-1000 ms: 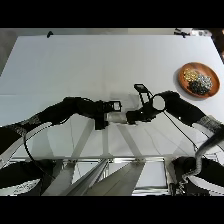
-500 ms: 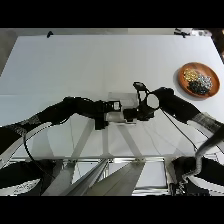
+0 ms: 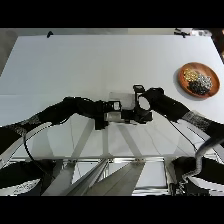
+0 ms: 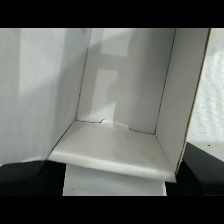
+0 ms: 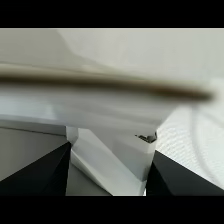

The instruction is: Fold the box and place the chain.

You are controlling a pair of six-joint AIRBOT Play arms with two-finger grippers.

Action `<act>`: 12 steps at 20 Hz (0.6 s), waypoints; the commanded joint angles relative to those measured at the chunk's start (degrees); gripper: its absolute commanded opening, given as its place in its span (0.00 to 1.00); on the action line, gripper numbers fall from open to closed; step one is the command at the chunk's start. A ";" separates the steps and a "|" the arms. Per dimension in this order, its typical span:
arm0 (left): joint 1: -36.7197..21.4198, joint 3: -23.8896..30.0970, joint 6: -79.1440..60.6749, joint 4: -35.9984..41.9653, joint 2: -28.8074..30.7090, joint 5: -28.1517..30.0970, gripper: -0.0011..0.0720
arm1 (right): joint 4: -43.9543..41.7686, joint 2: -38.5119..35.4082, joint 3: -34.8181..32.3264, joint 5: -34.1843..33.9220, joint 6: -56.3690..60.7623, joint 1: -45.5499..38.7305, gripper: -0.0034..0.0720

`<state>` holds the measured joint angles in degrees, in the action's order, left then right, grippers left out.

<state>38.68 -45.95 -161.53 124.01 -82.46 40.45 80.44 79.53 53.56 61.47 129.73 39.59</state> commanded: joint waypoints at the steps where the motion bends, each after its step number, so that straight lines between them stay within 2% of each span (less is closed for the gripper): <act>1: -0.02 0.02 -0.07 -0.04 0.04 0.00 0.56 | 4.81 0.15 0.11 -1.16 5.44 1.79 0.62; 6: -0.02 0.02 -0.07 -0.04 0.04 0.00 0.56 | 5.90 1.05 0.11 -2.27 5.60 2.97 0.60; 8: -0.02 0.02 -0.07 -0.04 0.04 0.02 0.56 | 5.27 2.08 0.11 -2.51 6.56 3.54 0.42; 10: -0.02 0.02 -0.07 -0.07 0.04 -0.02 0.56 | 5.27 3.04 0.11 -2.51 6.99 4.04 0.36; 12: -0.02 0.02 -0.07 -0.04 0.04 0.00 0.56 | 5.25 3.54 0.11 -2.38 6.97 4.02 0.19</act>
<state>38.65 -45.95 -161.60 123.79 -82.41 40.58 86.50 82.11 53.63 60.20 136.33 43.20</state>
